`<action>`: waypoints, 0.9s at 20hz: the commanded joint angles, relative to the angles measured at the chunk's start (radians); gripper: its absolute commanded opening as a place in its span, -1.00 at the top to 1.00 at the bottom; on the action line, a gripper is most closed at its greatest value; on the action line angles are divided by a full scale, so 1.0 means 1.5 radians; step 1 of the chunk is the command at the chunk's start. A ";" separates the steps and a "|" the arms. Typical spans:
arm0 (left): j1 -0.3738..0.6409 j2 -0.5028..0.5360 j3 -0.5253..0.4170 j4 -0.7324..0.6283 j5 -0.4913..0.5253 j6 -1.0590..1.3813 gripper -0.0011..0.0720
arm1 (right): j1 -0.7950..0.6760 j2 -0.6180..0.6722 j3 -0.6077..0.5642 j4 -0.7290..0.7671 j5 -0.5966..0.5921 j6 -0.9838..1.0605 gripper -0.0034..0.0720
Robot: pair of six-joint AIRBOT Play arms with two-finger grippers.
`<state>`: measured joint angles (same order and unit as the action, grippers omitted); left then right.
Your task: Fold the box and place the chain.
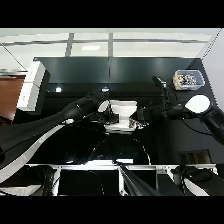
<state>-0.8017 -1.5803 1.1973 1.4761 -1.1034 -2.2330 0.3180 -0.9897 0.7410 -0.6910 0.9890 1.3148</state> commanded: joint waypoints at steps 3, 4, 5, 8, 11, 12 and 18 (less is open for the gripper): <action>0.000 -0.001 0.000 0.001 0.000 0.000 0.89 | -0.086 0.010 0.004 -0.050 0.060 -0.033 -0.16; 0.000 -0.001 0.000 0.001 0.000 0.000 0.89 | -0.118 0.025 0.003 -0.096 0.073 -0.045 -0.16; 0.000 -0.001 0.000 0.001 0.000 0.000 0.89 | -0.148 0.041 -0.001 -0.166 0.075 -0.078 -0.16; 0.000 -0.001 0.000 0.001 0.003 0.000 0.89 | -0.182 0.077 -0.079 -0.239 0.007 -0.238 -0.83; 0.000 -0.001 0.000 0.001 0.005 0.000 0.89 | -0.161 0.073 -0.181 -0.228 -0.111 -0.394 -1.00; 0.000 -0.001 0.000 0.001 0.005 0.000 0.89 | -0.148 0.073 -0.209 -0.218 -0.145 -0.484 -1.00; 0.000 -0.001 0.000 0.000 0.005 0.000 0.89 | -0.136 0.021 -0.238 -0.050 -0.164 -0.843 -0.99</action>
